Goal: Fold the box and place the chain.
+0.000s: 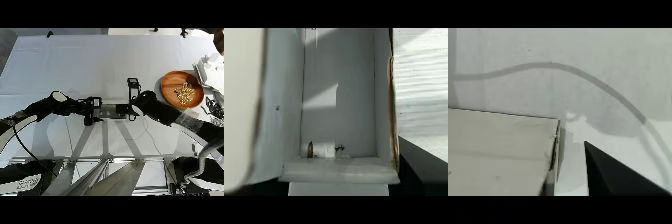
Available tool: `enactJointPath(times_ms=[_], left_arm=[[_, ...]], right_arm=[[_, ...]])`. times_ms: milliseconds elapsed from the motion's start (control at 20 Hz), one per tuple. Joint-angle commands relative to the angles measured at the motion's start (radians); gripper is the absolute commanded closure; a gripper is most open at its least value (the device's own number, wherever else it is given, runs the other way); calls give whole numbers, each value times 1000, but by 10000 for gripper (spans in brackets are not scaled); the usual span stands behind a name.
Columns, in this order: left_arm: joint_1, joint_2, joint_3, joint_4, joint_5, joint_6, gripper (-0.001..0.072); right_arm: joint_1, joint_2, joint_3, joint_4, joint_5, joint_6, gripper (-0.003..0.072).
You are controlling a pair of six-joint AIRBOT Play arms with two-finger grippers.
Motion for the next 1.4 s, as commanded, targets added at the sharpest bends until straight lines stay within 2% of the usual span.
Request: enactJointPath(times_ms=[0, 50, 150, 350, 400, 450, 500, 700, 1050, 1200, 1350], left_arm=[[0, -1, 0, 0, 0, 0, 277], [0, -1, 0, 0, 0, 0, 277], [0, 0, 0, 0, 0, 0, 277], [0, 0, 0, 0, 0, 0, 277], [0, 0, 0, 0, 0, 0, 277], [0, -1, 0, 0, 1, 0, 277], [0, -1, 0, 0, 0, 0, 277], [0, 0, 0, 0, 0, 0, 277], [0, 0, 0, 0, 0, 0, 277], [0, 0, 0, 0, 0, 0, 277], [0, -1, 0, 0, 0, 0, 277]], right_arm=[[8, -28, 2, 5, 15, 32, 441], [8, -32, 2, 5, 26, 49, 482], [8, -34, 2, 5, 23, 47, 678], [8, -33, 2, 6, -4, 47, 673], [8, -30, 2, 6, -3, 47, 571], [8, -26, 2, 6, -2, 45, 285], [8, -18, 2, 6, 1, 37, 95], [8, 67, 2, 8, 42, -8, 81], [-13, 357, 2, 21, 213, -243, 81], [-118, 457, 2, 8, 211, -280, 81], [-279, 472, 2, -57, 227, -367, 81]])
